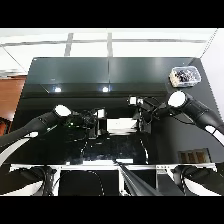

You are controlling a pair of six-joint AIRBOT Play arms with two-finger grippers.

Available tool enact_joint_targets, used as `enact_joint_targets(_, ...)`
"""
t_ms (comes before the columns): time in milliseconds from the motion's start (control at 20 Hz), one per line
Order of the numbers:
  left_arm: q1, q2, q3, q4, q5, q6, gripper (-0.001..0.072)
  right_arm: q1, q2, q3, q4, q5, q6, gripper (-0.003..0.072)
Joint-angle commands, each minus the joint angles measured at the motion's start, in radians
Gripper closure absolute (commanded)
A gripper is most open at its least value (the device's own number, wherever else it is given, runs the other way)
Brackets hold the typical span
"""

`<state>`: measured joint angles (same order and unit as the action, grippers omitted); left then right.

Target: Fold the box and place the chain.

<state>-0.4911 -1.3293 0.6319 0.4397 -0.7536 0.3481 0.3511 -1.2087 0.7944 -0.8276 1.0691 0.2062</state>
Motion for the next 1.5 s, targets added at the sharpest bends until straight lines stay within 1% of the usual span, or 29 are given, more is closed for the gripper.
enact_joint_targets(0,0.0,0.0,0.0,0.0,-0.001,0.0,0.0294,0.0,0.006,0.004,-0.013,0.027,0.019,0.0246)
enact_joint_targets(100,0.0,0.0,0.0,0.0,0.0,0.0,0.0294,0.0,0.029,0.027,0.011,0.026,0.107,0.0246)
enact_joint_targets(200,0.0,0.0,0.0,0.0,0.0,-0.001,0.0294,0.0,0.055,0.031,0.089,0.032,0.229,0.0246)
enact_joint_targets(250,0.0,0.0,0.0,0.0,0.0,0.0,0.0294,0.0,0.058,0.031,0.151,0.052,0.32,0.0249)
enact_joint_targets(300,0.0,0.0,0.0,0.0,-0.001,0.0,0.0294,0.0,0.058,0.025,0.212,0.065,0.431,0.0427)
enact_joint_targets(350,0.0,0.0,0.0,0.0,0.0,-0.001,0.0294,0.002,0.057,0.006,0.259,0.055,0.504,0.0674)
enact_joint_targets(500,0.0,0.0,0.0,0.0,0.0,0.0,0.0294,0.002,0.026,-0.043,0.284,-0.005,0.613,0.067)
enact_joint_targets(750,0.0,0.0,0.0,0.001,-0.001,0.0,0.0293,0.002,-0.069,-0.093,0.263,-0.068,0.629,0.0668)
enact_joint_targets(850,0.0,0.0,0.0,0.0,-0.001,0.0,0.0293,0.004,-0.074,-0.1,0.231,-0.089,0.632,0.0669)
enact_joint_targets(1000,0.0,0.0,0.0,-0.003,-0.002,0.0,0.0293,0.004,-0.07,-0.097,0.23,-0.085,0.634,0.0669)
enact_joint_targets(1100,0.0,0.0,0.0,-0.003,-0.002,0.0,0.0293,0.004,-0.05,-0.088,0.232,-0.061,0.648,0.0669)
enact_joint_targets(1250,0.0,0.0,0.0,-0.003,-0.002,0.0,0.0293,-0.009,0.023,-0.027,0.227,0.015,0.651,0.0669)
enact_joint_targets(1350,0.0,0.001,0.0,-0.002,-0.002,-0.007,0.0293,-0.061,0.101,0.018,0.22,0.069,0.66,0.0669)
enact_joint_targets(1450,0.0,0.016,0.009,0.043,-0.008,-0.054,0.0287,-0.153,0.199,0.022,0.174,0.112,0.683,0.0669)
